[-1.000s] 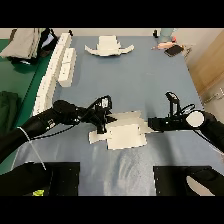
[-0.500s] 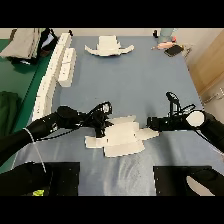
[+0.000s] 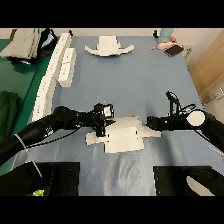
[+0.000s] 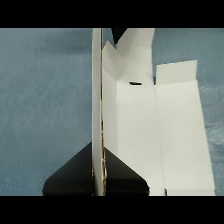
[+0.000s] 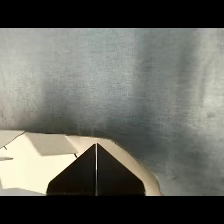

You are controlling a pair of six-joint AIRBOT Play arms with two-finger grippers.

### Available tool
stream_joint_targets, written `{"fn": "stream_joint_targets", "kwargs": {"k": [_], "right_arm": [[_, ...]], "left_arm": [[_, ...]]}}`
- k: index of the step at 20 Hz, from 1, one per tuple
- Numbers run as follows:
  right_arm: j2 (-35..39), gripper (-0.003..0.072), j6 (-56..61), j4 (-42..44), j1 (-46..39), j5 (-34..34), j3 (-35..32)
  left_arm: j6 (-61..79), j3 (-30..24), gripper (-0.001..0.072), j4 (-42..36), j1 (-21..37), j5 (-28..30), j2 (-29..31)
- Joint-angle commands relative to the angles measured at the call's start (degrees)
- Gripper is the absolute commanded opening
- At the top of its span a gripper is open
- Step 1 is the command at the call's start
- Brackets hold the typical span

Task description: Fold the box.

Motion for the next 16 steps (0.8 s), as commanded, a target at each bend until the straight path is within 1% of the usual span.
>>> {"fn": "stream_joint_targets", "kwargs": {"k": [1, 2, 4, 6, 8, 10, 13, 16], "right_arm": [[0.04, 0.0003, 0.00, 0.04, 0.02, -1.88, 0.85], [0.04, 0.0003, 0.00, 0.04, 0.02, -2.16, 1.20], [0.04, 0.0003, 0.00, 0.04, 0.00, -2.16, 1.57], [0.04, 0.0003, 0.00, 0.04, 0.00, -2.19, 1.62], [0.04, 0.0003, 0.00, 0.07, 0.00, -2.19, 1.62], [0.04, 0.0003, 0.00, 0.04, 0.02, -2.16, 1.62], [0.04, 0.0003, -0.02, 0.04, 0.02, -2.14, 1.62], [0.04, 0.0003, -0.02, 0.04, 0.02, -2.14, 1.62]], "left_arm": [[0.44, -0.35, 0.0012, 1.18, -0.68, -1.66, 2.99], [0.52, -1.07, 0.0012, 1.20, -1.49, -0.63, 2.89], [2.14, -3.39, 0.0011, 1.11, -3.89, 4.61, 2.36], [2.45, -5.11, 0.0011, 0.63, -6.03, 8.07, 2.08], [2.84, -5.29, 0.0011, 0.37, -7.65, 10.62, 2.08], [2.82, -5.73, 0.0011, -2.36, -8.39, 11.32, 1.97], [2.97, -7.08, 0.0011, -3.02, -10.51, 14.49, 1.97], [2.58, -7.69, 0.0013, -3.93, -11.26, 13.94, 1.97]]}}
